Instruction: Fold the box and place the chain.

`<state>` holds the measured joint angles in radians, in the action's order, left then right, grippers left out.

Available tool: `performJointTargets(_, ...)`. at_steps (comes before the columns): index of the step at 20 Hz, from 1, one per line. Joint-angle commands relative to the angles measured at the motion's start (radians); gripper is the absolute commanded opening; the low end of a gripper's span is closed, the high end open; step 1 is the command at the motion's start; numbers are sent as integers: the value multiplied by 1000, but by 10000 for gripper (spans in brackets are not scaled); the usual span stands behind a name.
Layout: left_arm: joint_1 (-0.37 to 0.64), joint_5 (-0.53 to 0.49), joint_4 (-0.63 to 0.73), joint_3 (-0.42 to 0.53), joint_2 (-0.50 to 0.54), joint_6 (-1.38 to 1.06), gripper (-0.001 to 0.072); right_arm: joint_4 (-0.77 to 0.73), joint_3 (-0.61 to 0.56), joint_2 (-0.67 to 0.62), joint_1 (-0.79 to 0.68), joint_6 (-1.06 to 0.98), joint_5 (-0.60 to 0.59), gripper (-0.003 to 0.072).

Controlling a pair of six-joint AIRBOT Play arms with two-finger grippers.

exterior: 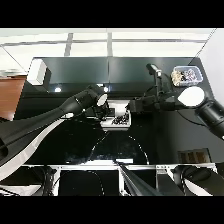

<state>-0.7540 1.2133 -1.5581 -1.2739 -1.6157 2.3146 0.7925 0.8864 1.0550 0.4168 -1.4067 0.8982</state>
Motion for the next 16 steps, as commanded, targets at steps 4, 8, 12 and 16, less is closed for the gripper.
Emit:
performJointTargets(4, 0, 0, 0, 0, 1, 0, 25, -9, -19, 34, 27, -22, -45, 360)
performJointTargets(8, 0, -3, 0, 0, 1, 0, 25, 137, -15, -19, -108, -21, 38, 358)
performJointTargets(12, 0, -5, 3, 0, 0, 0, 25, 218, -16, -66, -327, -12, 111, 358)
performJointTargets(16, 0, 7, 5, -5, 0, -10, 26, 232, -16, -66, -351, 58, 134, 358)
